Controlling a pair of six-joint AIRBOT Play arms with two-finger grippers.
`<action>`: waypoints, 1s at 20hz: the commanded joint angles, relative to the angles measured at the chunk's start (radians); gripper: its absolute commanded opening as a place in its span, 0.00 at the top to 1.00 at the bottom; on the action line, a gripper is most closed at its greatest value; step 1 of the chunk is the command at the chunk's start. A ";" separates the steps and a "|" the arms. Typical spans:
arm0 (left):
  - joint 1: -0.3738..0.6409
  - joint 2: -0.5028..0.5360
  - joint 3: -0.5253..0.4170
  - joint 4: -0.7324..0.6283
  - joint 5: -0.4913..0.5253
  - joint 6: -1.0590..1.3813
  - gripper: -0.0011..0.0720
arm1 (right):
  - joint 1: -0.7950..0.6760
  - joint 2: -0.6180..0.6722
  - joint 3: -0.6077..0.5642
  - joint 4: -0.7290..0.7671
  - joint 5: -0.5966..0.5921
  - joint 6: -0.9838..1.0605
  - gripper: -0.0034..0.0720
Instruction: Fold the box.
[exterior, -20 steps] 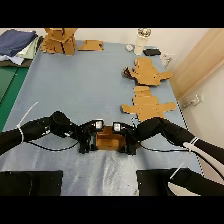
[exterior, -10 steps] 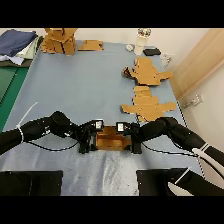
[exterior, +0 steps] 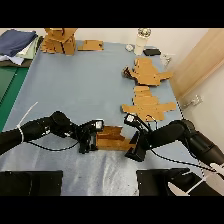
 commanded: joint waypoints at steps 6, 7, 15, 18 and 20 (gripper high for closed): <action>0.000 0.000 0.000 0.000 0.000 0.000 0.18 | 0.006 0.045 0.000 0.190 -0.024 0.570 0.01; 0.000 0.000 0.000 0.000 0.000 0.000 0.18 | 0.006 0.045 0.000 0.189 -0.015 0.614 0.01; 0.000 0.000 0.001 0.000 0.001 0.000 0.18 | 0.006 0.045 0.000 0.188 0.098 0.677 0.90; 0.000 0.000 0.001 -0.004 0.000 0.000 0.18 | 0.006 0.045 0.000 0.187 0.112 0.678 0.90; 0.000 0.000 0.000 -0.012 -0.001 -0.001 0.18 | 0.006 0.045 0.000 0.183 0.114 0.678 0.90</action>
